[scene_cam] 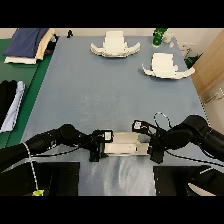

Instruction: Fold the box.

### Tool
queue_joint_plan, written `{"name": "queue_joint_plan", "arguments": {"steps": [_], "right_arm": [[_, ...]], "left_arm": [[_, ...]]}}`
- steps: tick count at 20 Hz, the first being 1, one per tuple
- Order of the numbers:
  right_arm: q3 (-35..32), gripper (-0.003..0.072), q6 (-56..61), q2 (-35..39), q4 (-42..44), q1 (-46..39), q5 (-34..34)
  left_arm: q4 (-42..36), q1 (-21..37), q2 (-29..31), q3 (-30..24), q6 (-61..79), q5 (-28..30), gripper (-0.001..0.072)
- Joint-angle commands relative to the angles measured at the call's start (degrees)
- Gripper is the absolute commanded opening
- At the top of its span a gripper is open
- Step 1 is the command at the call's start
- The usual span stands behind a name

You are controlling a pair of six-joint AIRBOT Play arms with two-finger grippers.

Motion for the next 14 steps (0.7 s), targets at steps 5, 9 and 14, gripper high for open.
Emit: {"name": "queue_joint_plan", "arguments": {"steps": [5,9,14], "right_arm": [[5.5,0.0076,16.6,0.0,11.1,0.0,-2.6],[5.3,0.0006,20.5,0.9,15.3,0.0,6.6],[2.4,0.0006,27.9,3.0,15.9,0.2,20.3]], "left_arm": [[-0.2,0.0,0.0,0.1,0.0,3.3,0.0465],[-0.3,0.0,0.0,0.1,-0.7,3.3,0.0464],[-0.1,0.1,0.0,0.1,-1.2,2.2,0.0464]]}}
